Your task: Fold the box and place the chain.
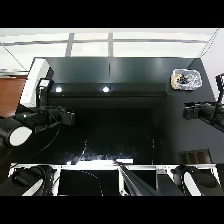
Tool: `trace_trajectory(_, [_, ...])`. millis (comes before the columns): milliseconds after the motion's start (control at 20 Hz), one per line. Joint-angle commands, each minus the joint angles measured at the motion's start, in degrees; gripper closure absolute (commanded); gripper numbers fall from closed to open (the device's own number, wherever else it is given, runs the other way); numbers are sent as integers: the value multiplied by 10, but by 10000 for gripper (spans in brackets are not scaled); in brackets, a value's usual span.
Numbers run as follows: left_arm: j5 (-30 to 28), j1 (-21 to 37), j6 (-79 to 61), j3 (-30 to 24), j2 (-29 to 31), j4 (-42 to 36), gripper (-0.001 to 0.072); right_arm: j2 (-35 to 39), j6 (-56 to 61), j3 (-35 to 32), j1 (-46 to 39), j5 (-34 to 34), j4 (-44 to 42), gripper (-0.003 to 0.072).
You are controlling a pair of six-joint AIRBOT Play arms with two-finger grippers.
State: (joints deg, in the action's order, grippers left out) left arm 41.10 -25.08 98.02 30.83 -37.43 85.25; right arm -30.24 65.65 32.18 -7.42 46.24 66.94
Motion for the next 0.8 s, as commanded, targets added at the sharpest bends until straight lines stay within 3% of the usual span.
trace_trajectory(0, [-42, 0, 4, -49, 47, -1, 685, 1, 1, -7, 0, -14, 7, 674])
trace_trajectory(750, [-51, -1, 4, -49, 46, -3, 685, 1, 1, -7, 0, -15, 6, 674])
